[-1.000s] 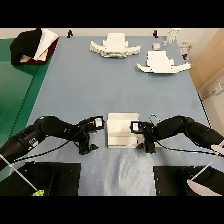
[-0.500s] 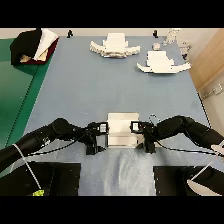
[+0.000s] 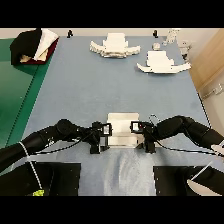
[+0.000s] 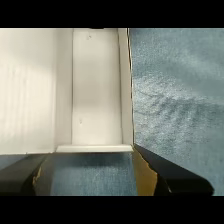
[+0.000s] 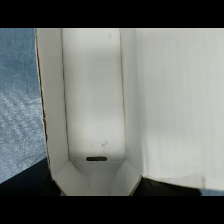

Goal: Fold the box.

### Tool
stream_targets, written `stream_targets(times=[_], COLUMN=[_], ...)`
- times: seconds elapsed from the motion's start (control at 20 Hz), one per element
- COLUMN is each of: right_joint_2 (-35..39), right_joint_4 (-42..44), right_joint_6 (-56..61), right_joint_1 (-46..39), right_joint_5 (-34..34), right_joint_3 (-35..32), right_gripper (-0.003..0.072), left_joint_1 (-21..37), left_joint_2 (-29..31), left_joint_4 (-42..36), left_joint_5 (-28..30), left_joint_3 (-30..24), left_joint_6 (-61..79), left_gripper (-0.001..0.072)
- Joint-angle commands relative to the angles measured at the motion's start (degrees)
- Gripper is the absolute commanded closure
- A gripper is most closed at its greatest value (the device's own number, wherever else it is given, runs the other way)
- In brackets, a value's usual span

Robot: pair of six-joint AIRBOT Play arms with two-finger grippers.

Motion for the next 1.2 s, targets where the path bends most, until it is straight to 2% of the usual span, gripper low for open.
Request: stream_targets(times=[0.0, 0.35, 0.85, 0.9, 0.95, 1.15], right_joint_2=[0.0, 0.0, 0.0, 0.0, 0.0, 0.02], right_joint_4=[0.02, 0.02, 0.02, 0.02, 0.0, 0.02], right_joint_6=[0.02, 0.02, 0.02, 0.02, 0.02, 0.02], right_joint_1=[0.02, 0.02, 0.02, 0.02, 0.02, 0.02], right_joint_5=[0.0, 0.0, 0.0, 0.0, 0.0, 0.0], right_joint_3=[0.07, 0.07, 0.07, 0.07, 0.07, 0.04], right_gripper=[0.0184, 0.0183, 0.0183, 0.0184, 0.0183, 0.0183], left_joint_1=[-0.13, -0.15, -0.15, -0.15, -0.15, -0.15], left_joint_2=[-0.96, -5.07, -6.08, -6.08, -6.08, -6.08], left_joint_4=[-1.97, -3.54, -5.09, -5.09, -5.07, -5.09], left_joint_5=[0.33, -1.07, -1.09, -1.14, -1.22, -1.2], left_joint_3=[0.0, 0.35, 1.14, 1.14, 1.11, 1.14], left_joint_6=[2.49, 2.73, 2.67, 2.69, 2.73, 2.69], left_gripper=[0.0012, 0.0012, 0.002, 0.0163, 0.023, 0.0228])
